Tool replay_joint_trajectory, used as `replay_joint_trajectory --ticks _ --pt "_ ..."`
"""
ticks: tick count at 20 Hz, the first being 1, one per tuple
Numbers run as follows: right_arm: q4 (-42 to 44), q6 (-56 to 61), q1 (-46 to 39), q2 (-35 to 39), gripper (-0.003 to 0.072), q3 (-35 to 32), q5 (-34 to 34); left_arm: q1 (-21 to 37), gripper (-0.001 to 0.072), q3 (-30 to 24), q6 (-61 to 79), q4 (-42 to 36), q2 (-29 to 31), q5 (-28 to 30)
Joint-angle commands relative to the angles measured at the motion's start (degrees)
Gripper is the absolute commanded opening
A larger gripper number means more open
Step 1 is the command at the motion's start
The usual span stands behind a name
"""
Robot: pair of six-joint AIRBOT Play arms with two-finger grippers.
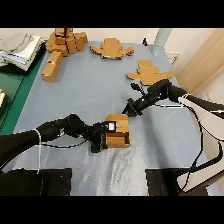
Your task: Fold the box.
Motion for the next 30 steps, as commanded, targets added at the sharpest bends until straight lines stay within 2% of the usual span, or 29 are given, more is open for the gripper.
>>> replay_joint_trajectory --ticks 1,5,8,16,22,26,30 --pt "-0.1 -5.8 1.6 1.7 0.0004 0.3 -3.1 0.0 0.0448 0.0 0.0 0.0 0.0 0.0" --pt "-1.3 -9.2 4.2 6.1 0.0004 -1.7 -1.4 0.0 0.0448 0.0 0.0 0.0 0.0 0.0" --pt "-3.5 -11.6 6.7 10.3 0.0004 -5.6 2.5 0.0 0.0448 0.0 0.0 0.0 0.0 0.0" --pt "-13.1 -16.1 16.6 28.5 0.0005 -21.6 22.9 0.0 0.0447 0.0 0.0 0.0 0.0 0.0" --pt "-22.9 -16.5 28.2 42.6 0.0005 -31.5 42.3 0.0 0.0448 0.0 0.0 0.0 0.0 0.0" --pt "-31.7 -16.5 34.5 48.0 0.0005 -35.5 47.4 0.0 0.0448 0.0 0.0 0.0 0.0 0.0" --pt "-35.5 -16.5 38.6 48.4 0.0005 -37.8 50.6 0.0 0.0448 0.0 0.0 0.0 0.0 0.0"
